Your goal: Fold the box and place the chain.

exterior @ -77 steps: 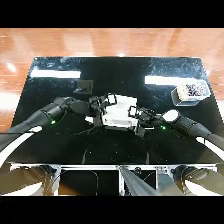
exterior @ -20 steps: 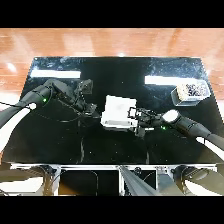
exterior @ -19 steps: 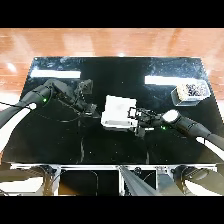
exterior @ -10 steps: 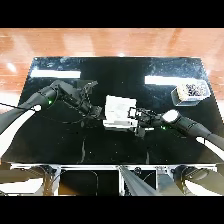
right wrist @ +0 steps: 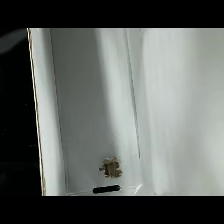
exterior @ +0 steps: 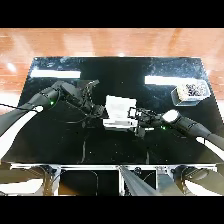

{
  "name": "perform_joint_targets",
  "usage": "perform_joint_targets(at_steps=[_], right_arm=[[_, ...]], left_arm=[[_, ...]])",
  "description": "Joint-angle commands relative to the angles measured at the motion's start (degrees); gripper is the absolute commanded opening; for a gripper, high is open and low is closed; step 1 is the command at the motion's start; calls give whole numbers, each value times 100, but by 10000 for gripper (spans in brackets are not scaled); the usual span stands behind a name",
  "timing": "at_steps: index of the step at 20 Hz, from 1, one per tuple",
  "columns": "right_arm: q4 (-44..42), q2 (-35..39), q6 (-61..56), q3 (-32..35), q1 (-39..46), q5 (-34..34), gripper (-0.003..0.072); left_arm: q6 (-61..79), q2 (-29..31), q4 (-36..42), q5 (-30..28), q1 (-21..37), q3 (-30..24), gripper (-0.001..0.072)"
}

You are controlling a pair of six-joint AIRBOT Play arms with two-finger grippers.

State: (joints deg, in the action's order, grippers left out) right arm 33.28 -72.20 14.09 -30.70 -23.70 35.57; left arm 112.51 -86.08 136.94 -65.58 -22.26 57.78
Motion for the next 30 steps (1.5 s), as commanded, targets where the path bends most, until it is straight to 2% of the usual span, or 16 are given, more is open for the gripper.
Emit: perform_joint_targets(at_steps=[1, 5, 10, 19, 20, 21, 25, 26, 30], right_arm=[[-2, -4, -2, 0, -4, 0, 546], [-2, -4, -2, 0, -4, 0, 547], [-2, -4, -4, 0, -4, 0, 547], [2, -4, -2, 0, -4, 2, 544], [2, -4, -2, 0, -4, 2, 522], [2, -4, 0, 0, -4, 2, 404], [2, -4, 0, 0, -4, 2, 382], [2, -4, 0, 0, -4, 2, 306], [2, -4, -2, 0, -4, 2, 306]], left_arm=[[-31, 4, 9, 181, -168, 7, 627], [-94, 4, -20, 426, -319, 7, 627], [-791, 2, -479, 737, -531, 7, 608], [-1246, 2, -603, 1073, -769, 7, 607], [-1246, 2, -603, 1071, -774, 7, 608], [-1246, 2, -605, 1069, -774, 7, 607], [-1246, 2, -599, 1069, -774, 7, 608], [-1246, 2, -599, 1069, -774, 7, 607], [-1246, 2, -599, 1054, -774, 7, 607]])
